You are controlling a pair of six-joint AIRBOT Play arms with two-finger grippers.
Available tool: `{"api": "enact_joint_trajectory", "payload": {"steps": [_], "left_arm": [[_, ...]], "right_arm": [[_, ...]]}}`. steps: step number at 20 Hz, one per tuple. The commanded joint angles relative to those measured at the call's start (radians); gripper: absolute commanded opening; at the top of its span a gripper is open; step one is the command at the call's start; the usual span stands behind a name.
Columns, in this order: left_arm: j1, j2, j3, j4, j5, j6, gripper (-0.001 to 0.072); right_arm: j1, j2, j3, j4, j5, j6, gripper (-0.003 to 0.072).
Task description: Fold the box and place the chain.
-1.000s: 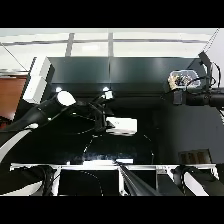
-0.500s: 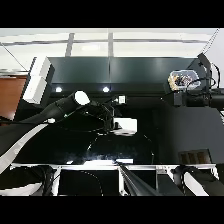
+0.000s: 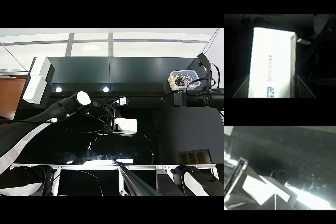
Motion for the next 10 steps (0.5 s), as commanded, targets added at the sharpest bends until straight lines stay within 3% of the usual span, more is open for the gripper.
{"api": "enact_joint_trajectory", "payload": {"steps": [1, 10], "left_arm": [[0.000, -0.002, 0.001, 0.012, -0.001, 0.001, 0.0708], [-0.041, -0.017, 0.000, 0.091, 0.063, 0.001, 0.0708]], "right_arm": [[0.000, 0.001, 0.001, -0.001, -0.009, 0.000, 0.0009], [0.000, 0.001, 0.000, -0.015, -0.022, 0.000, 0.0009]]}}
